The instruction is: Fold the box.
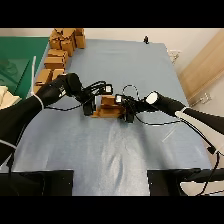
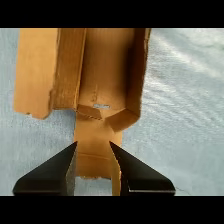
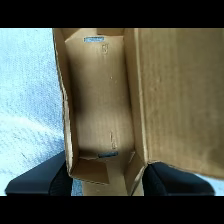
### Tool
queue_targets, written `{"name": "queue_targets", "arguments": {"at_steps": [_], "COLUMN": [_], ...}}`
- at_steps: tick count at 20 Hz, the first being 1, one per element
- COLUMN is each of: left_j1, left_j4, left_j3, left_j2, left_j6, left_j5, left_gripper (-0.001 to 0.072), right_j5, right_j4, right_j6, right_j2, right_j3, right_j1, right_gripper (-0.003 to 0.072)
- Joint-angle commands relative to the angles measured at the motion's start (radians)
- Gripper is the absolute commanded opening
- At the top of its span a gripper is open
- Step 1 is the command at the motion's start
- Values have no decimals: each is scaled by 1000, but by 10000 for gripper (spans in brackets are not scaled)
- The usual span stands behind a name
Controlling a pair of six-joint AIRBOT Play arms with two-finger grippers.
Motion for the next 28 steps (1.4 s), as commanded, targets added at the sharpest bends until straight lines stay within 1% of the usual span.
{"name": "queue_targets", "arguments": {"at_steps": [1, 7, 8, 9, 14, 15, 17, 18, 19, 20, 22, 25, 28], "left_j1": [-11, -16, -23, -31, -77, -76, -46, -18, 6, 26, 46, 47, 44], "left_j4": [19, -18, -34, -37, -27, 2, 71, 70, 51, 15, -42, -45, -43], "left_j3": [-1, 4, 8, 10, 10, 10, 10, 11, 21, 32, 66, 106, 109], "left_j2": [-51, -55, -56, -56, -56, -56, -55, -52, -49, -45, -39, -39, -40], "left_j6": [2, 11, 15, 22, 27, 16, -86, -110, -119, -112, -98, -86, 44], "left_j5": [54, 93, 91, 87, 92, 105, 173, 196, 189, 164, 78, -24, -159], "left_gripper": [309, 306, 241, 212, 212, 211, 212, 212, 213, 214, 214, 214, 214], "right_j5": [1, 1, 1, 1, 1, 2, 3, 3, 5, 4, 4, 4, 4], "right_j4": [0, 0, 0, 0, 0, 0, 0, 0, 0, 0, 0, 0, 0], "right_j6": [0, 0, 0, 0, 0, 0, 0, 0, 0, 0, 0, 0, 0], "right_j2": [0, 0, 0, 0, 0, 0, 0, 0, 0, 0, 0, 0, 0], "right_j3": [0, 0, 0, 0, 0, 0, 0, 0, 0, 0, 0, 0, 0], "right_j1": [1, 1, 1, 1, 1, 1, 1, 1, 1, 1, 1, 1, 1], "right_gripper": [453, 453, 453, 453, 453, 453, 453, 453, 453, 453, 453, 453, 453]}}
